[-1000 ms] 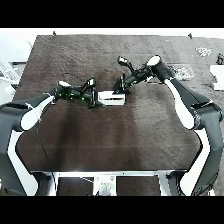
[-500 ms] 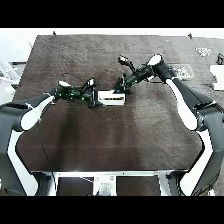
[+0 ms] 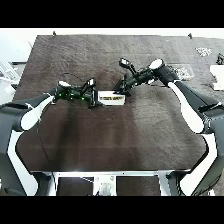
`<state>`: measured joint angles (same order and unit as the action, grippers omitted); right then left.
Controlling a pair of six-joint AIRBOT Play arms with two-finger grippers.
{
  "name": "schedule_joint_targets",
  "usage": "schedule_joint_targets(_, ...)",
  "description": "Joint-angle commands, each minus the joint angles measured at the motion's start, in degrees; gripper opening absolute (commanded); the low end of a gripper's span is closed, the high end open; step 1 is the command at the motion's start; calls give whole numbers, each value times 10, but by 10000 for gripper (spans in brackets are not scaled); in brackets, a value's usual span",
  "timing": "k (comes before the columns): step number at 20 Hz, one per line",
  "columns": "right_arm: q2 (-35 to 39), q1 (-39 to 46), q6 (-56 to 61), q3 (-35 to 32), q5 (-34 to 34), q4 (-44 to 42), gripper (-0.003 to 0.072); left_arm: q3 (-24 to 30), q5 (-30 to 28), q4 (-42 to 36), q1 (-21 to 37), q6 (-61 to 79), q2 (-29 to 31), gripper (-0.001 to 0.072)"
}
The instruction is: Fold the box and place the chain.
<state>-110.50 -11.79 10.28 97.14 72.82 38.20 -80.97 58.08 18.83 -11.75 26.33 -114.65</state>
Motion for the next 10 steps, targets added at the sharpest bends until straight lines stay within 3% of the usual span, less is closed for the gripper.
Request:
schedule_joint_targets(1, 8, -1, -3, -15, 12, -4, 298, 0, 0, 0, 0, 1, 0, 468)
schedule_joint_targets(10, 20, -1, -35, -73, -30, -22, 292, 0, 0, 0, 0, 1, 0, 468)
